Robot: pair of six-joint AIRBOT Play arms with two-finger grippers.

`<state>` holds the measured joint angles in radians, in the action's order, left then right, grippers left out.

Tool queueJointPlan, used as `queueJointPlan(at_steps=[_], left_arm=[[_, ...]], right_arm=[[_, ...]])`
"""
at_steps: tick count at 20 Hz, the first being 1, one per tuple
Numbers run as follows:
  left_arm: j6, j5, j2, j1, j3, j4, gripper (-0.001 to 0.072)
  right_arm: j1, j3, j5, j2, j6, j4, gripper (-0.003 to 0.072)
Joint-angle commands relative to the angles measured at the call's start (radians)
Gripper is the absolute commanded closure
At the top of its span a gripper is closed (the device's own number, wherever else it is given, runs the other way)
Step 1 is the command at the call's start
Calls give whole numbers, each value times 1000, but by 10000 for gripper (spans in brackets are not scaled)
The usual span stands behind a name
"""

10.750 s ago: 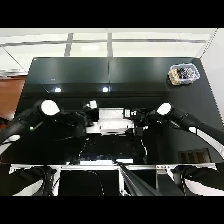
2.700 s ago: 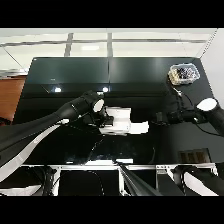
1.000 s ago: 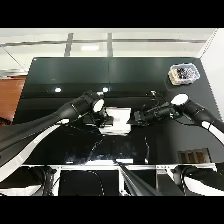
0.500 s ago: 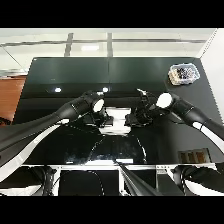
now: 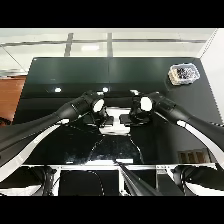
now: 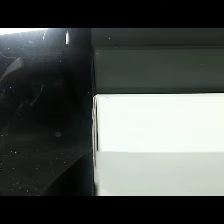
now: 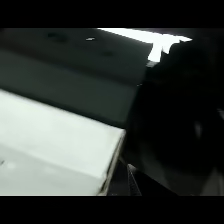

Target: Fold the box and place the chain.

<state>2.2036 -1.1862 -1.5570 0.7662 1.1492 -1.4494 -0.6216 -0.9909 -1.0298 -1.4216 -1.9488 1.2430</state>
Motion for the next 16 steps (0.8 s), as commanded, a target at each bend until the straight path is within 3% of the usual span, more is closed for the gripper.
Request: queueJointPlan(at_steps=[1, 8, 9, 10, 12, 16], left_arm=[[0, -1, 0, 0, 0, 0, 681], [0, 0, 0, 0, 0, -1, 681], [0, 0, 0, 0, 0, -1, 681], [0, 0, 0, 0, 0, -1, 681], [0, 0, 0, 0, 0, -1, 680], [0, 0, 0, 0, 0, -1, 681]], right_arm=[[-47, -42, -47, -29, -187, 126, 351], [-92, -42, -66, -61, -275, 172, 352], [-93, -43, -69, -61, -284, 172, 433], [-93, -42, -75, -61, -280, 168, 613], [-93, -43, -78, -61, -281, 164, 668], [-93, -43, -86, -61, -293, 164, 667]])
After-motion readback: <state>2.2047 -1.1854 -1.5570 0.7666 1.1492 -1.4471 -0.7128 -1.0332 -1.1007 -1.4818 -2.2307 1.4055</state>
